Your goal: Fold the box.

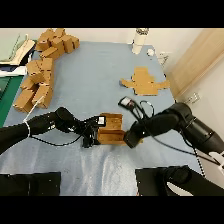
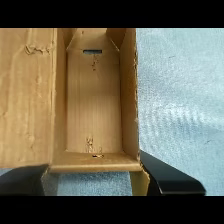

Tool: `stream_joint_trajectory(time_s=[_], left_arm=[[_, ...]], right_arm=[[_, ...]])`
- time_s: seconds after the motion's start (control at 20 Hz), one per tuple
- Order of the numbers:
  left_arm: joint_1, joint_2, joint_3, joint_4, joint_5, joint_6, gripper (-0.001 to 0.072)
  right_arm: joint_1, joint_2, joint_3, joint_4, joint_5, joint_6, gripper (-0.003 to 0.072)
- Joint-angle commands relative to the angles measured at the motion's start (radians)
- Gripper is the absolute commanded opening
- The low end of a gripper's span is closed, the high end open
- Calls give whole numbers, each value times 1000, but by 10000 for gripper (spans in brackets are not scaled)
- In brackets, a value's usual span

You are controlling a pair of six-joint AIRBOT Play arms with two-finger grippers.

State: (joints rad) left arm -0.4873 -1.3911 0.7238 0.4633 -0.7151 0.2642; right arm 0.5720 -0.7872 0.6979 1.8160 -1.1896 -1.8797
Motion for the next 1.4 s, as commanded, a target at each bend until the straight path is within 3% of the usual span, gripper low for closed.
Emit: stream_joint_trajectory(time_s=[0.0,0.25,0.6,0.75,0.8,0.85,1.0,1.2,1.35], left_arm=[[1,0,0,0,0,0,528],[1,0,0,0,0,0,528],[1,0,0,0,0,0,528],[1,0,0,0,0,0,528],[1,0,0,0,0,0,528],[1,0,0,0,0,0,528],[1,0,0,0,0,0,528],[1,0,0,0,0,0,529],[1,0,0,0,0,0,528]], right_arm=[[35,29,-92,-91,37,-286,532],[35,-78,-123,-147,235,-463,532],[34,-151,-123,-162,294,-523,528],[34,-151,-123,-89,304,-531,485],[34,-151,-124,-53,304,-546,376],[31,-151,-128,-6,308,-575,321],[13,-149,-144,85,341,-642,318],[11,-141,-144,92,368,-673,191],[11,-142,-145,82,373,-677,190]])
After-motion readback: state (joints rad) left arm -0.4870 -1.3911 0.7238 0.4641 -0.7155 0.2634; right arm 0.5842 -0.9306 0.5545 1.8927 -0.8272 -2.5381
